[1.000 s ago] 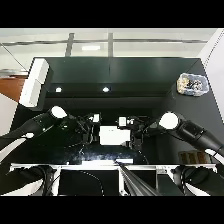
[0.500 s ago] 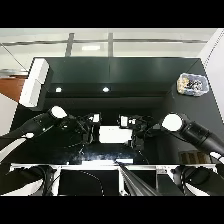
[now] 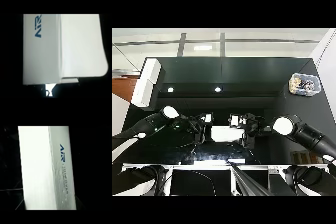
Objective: Fold the box and place the chain.
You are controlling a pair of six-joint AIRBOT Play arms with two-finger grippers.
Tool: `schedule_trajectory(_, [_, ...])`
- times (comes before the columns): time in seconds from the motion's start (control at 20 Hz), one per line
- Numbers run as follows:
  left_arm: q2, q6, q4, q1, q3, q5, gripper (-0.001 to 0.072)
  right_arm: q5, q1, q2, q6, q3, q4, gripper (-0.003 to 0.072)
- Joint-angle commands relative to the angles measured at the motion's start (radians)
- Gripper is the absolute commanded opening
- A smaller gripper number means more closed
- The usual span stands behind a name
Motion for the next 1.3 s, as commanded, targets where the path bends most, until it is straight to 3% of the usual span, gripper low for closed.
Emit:
schedule_trajectory(0.0, [-0.001, 0.000, 0.000, 0.000, 0.000, 0.000, 0.0531, -0.058, 0.008, 0.000, 0.029, 0.000, -0.029, 0.0692])
schedule_trajectory(0.1, [-0.001, 0.000, 0.000, 0.000, 0.000, 0.000, 0.0531, -0.068, 0.008, -0.001, 0.038, 0.000, -0.029, 0.0691])
schedule_trajectory(0.15, [-0.001, 0.000, 0.000, 0.000, 0.000, 0.000, 0.0531, -0.075, 0.008, -0.001, 0.039, 0.000, -0.029, 0.0625])
schedule_trajectory(0.6, [-0.001, 0.000, 0.000, 0.000, 0.000, 0.000, 0.0531, -0.099, 0.008, -0.032, 0.039, 0.001, -0.027, 0.0628])
schedule_trajectory(0.7, [-0.001, 0.000, 0.000, 0.000, 0.000, 0.000, 0.0532, -0.068, 0.008, -0.016, 0.040, 0.014, -0.026, 0.0639])
schedule_trajectory(0.75, [-0.001, 0.000, 0.000, 0.000, 0.000, 0.000, 0.0531, -0.039, 0.007, -0.006, 0.041, 0.034, -0.026, 0.0702])
schedule_trajectory(1.05, [-0.001, 0.000, 0.000, 0.000, 0.000, 0.000, 0.0531, 0.096, 0.007, 0.032, 0.100, 0.141, -0.024, 0.0703])
schedule_trajectory(1.25, [-0.001, 0.000, 0.000, 0.000, 0.000, 0.000, 0.0531, 0.154, -0.019, 0.003, 0.315, 0.164, -0.025, 0.0702])
